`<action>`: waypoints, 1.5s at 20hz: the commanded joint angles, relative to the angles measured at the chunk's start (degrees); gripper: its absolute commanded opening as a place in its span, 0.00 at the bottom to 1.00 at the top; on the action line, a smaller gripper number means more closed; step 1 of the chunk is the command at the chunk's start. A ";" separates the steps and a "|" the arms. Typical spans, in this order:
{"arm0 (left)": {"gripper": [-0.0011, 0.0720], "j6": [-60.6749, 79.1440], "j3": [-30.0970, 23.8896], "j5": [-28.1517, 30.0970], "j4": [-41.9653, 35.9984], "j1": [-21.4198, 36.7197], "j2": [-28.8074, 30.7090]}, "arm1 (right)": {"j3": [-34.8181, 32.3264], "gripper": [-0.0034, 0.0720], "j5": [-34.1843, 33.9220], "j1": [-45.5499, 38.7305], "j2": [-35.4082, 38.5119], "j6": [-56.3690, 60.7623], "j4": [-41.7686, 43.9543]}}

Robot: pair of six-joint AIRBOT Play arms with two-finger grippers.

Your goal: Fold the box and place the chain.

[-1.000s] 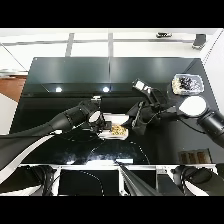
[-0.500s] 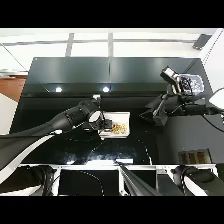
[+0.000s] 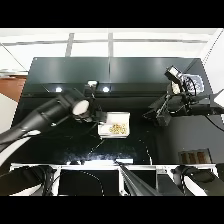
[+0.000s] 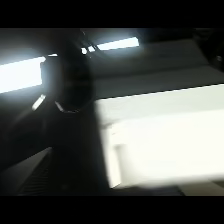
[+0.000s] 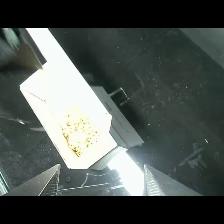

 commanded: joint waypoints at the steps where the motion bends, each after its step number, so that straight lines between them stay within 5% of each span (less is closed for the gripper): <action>1: 0.92 12.00 -0.48 -5.38 1.84 5.38 6.38 | -0.04 0.86 -0.15 -0.07 0.02 0.04 -0.72; 4: 0.92 20.17 -6.38 -1.11 1.57 10.60 13.97 | -0.04 0.86 0.04 -0.07 0.02 3.80 -4.00; 7: 0.91 26.60 -17.66 13.18 -1.95 16.52 24.02 | -0.04 0.86 0.39 -0.07 0.02 8.22 -8.81; 12: 0.91 34.49 -32.74 34.21 -22.45 27.67 34.05 | -0.04 0.86 0.22 -0.07 0.02 8.79 -9.81; 17: 0.91 34.23 -34.32 34.69 -25.55 29.44 32.44 | -0.04 0.86 0.22 -0.07 0.02 8.79 -9.77; 19: 0.99 37.57 -34.32 33.59 -25.83 29.44 31.30 | -0.04 0.86 0.24 -0.07 0.02 8.79 -9.77; 24: 0.99 66.03 -33.03 20.13 -27.76 30.95 22.12 | -0.04 0.86 0.00 -0.07 0.02 8.79 -9.79; 30: 0.98 115.86 -26.38 3.37 -54.73 32.04 8.55 | -0.04 0.86 0.07 -0.07 0.02 10.21 -9.79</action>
